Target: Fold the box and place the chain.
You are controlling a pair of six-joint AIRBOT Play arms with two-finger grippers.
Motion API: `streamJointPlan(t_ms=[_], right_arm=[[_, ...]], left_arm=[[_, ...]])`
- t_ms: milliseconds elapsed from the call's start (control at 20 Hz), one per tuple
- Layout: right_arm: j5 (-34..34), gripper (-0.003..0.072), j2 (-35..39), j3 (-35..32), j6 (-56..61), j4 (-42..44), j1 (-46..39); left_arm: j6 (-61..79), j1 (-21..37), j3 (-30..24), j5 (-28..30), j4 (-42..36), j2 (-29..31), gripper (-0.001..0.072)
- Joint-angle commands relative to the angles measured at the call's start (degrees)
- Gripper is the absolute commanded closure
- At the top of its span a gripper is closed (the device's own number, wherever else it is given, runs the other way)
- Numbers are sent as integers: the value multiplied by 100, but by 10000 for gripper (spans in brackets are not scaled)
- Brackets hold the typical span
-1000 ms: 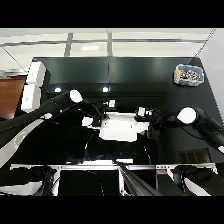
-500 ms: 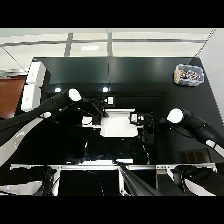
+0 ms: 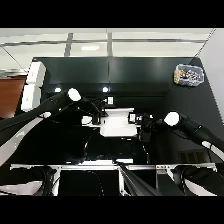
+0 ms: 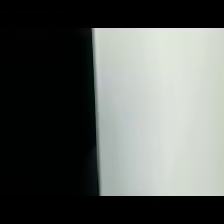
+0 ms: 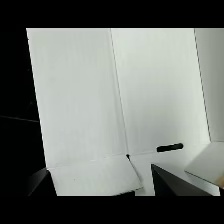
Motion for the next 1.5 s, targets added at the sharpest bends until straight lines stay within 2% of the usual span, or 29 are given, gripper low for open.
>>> streamJointPlan(t_ms=[0,300,450,500,650,850,1450], right_arm=[[-442,-32,22,-15,0,240,26],[-789,-32,420,-4,-2,216,24],[-651,-32,579,7,-350,234,28],[-365,-28,573,72,-763,238,15],[-531,-25,490,219,-1333,820,-168],[-197,-26,234,273,-2210,1436,-549],[-87,-25,4,273,-2214,1609,-776]], left_arm=[[-2,0,2,-37,-22,-4,678],[-2,0,2,-37,-22,-4,678],[-2,0,2,-37,-22,-4,678],[-2,0,4,-39,-22,-4,678],[0,-7,20,-96,-20,-2,678],[-4,-22,179,-511,-4,-9,677],[4,-24,291,-737,-4,-120,677]])
